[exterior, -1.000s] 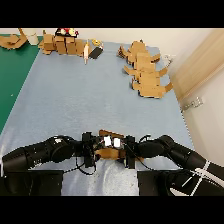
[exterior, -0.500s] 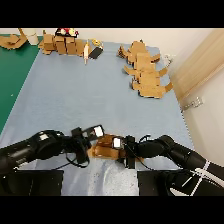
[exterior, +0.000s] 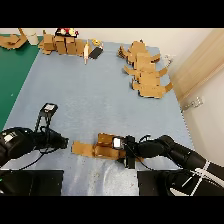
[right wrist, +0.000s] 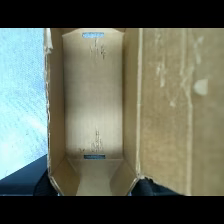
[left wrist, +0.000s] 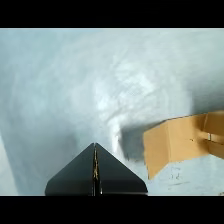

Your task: Fold the box.

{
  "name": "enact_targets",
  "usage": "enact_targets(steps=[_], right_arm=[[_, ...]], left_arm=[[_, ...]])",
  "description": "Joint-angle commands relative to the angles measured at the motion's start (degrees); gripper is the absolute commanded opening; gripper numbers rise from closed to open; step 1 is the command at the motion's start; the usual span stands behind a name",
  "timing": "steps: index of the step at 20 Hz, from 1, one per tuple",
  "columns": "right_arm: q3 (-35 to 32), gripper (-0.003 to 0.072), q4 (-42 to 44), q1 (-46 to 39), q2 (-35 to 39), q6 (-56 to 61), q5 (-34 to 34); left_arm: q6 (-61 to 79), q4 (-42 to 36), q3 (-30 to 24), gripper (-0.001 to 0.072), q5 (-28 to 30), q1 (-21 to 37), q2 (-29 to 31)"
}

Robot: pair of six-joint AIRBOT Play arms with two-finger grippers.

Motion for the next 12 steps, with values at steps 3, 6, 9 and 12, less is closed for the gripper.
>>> enact_targets(steps=[3, 6, 9, 12], right_arm=[[0.0, 0.0503, 0.0, 0.0, 0.0, 0.0, 0.0], [0.0, 0.0502, 0.0, 0.0, 0.0, 0.0, 0.0], [0.0, 0.0502, 0.0, 0.0, 0.0, 0.0, 0.0], [0.0, 0.0503, 0.0, 0.0, 0.0, 0.0, 0.0]], left_arm=[[16.9, -26.8, -4.7, 0.0009, -0.3, 8.8, -6.8], [26.2, -37.7, -4.8, 0.0009, 1.3, 8.8, -11.4], [29.0, -41.8, -4.8, 0.0009, 3.2, 8.8, -13.6], [29.9, -41.8, -4.8, 0.0009, 4.1, 8.8, -15.2]])
